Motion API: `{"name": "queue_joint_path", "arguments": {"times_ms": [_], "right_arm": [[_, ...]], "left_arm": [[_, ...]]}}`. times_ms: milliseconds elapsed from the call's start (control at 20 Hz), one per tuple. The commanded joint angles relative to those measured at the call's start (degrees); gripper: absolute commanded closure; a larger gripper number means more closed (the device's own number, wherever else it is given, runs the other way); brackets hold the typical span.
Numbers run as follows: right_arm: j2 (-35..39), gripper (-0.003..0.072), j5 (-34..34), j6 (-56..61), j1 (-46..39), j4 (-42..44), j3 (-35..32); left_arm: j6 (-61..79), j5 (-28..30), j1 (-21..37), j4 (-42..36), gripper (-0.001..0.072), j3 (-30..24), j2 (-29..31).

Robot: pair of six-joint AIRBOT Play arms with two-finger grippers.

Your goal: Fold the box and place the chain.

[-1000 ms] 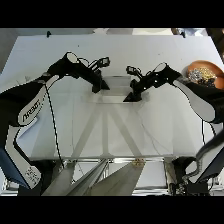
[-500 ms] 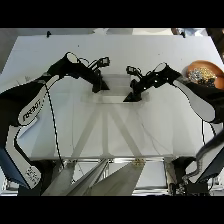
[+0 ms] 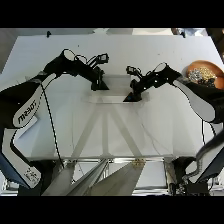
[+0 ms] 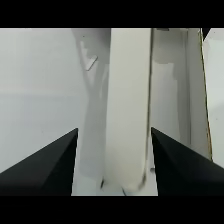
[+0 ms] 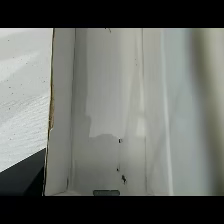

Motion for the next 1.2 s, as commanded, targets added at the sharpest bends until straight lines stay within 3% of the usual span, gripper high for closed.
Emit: {"name": "queue_joint_path", "arguments": {"times_ms": [0,50,100,200,300,400,500,750,950,1150], "right_arm": [[0.0,0.0116,0.0,0.0,0.0,0.0,0.0],[0.0,0.0116,0.0,0.0,0.0,0.0,0.0],[0.0,0.0116,0.0,0.0,0.0,0.0,0.0],[0.0,0.0116,0.0,0.0,0.0,0.0,0.0],[0.0,0.0116,0.0,0.0,0.0,0.0,0.0],[0.0,0.0116,0.0,0.0,0.0,0.0,0.0],[0.0,0.0116,0.0,0.0,0.0,0.0,0.0],[0.0,0.0116,0.0,0.0,0.0,0.0,0.0],[0.0,0.0116,0.0,0.0,0.0,0.0,0.0],[0.0,0.0116,0.0,0.0,0.0,0.0,0.0]], "left_arm": [[-0.2,-3.9,2.5,4.3,0.0200,0.1,4.0],[-1.5,-5.9,3.6,6.1,0.0223,0.1,5.3],[-3.3,-8.1,4.2,8.2,0.0293,0.1,6.4],[-4.9,-14.2,4.4,14.3,0.0698,0.0,8.3],[-4.7,-19.9,3.3,13.6,0.0702,0.0,8.9],[-4.5,-20.2,1.2,7.9,0.0703,0.0,8.8],[-3.0,-14.1,-1.2,2.2,0.0702,0.0,8.7],[-9.0,12.8,-4.9,-0.8,0.0701,0.0,5.5],[-18.4,21.0,-5.6,-0.4,0.0699,0.0,0.3],[-22.9,21.7,-5.8,-0.3,0.0699,0.0,-1.8]]}}
